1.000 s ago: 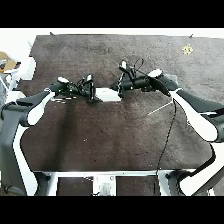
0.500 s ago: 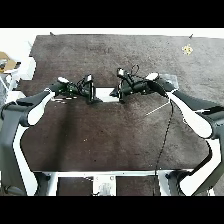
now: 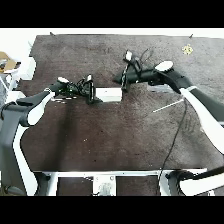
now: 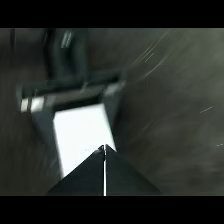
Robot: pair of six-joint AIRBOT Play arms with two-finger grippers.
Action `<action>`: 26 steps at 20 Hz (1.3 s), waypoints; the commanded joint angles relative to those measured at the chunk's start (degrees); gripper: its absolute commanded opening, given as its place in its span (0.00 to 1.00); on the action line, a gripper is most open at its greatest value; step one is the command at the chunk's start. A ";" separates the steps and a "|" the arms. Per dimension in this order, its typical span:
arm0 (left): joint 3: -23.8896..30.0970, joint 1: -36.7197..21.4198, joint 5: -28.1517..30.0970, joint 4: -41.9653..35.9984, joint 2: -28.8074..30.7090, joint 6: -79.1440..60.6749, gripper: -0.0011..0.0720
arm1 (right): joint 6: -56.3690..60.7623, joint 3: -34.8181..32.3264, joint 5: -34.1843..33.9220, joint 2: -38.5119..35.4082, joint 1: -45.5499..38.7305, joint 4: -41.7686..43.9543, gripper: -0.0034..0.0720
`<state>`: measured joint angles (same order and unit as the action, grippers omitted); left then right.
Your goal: Fold the box and place the chain.
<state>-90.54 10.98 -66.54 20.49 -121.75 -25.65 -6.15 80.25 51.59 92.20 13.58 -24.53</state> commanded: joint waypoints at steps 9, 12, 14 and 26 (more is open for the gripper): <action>0.00 -0.04 0.07 -0.02 -0.02 -0.09 0.58 | 15.89 -42.64 -34.49 -51.43 -6.86 1.66 0.05; 0.00 -0.02 0.04 0.00 -0.02 -0.09 0.58 | 15.91 -56.78 -42.53 -63.06 -7.78 1.86 0.05; 0.00 -0.04 0.07 0.00 -0.02 -0.09 0.58 | 16.98 -63.63 -44.63 -69.16 -7.82 1.88 0.05; -0.17 -0.22 -0.55 -6.47 0.39 2.95 0.15 | 16.94 -72.19 -45.09 -75.76 -7.82 1.86 0.05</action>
<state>-90.52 10.98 -66.67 16.75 -121.73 -25.12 10.72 8.69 6.79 16.84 5.72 -22.63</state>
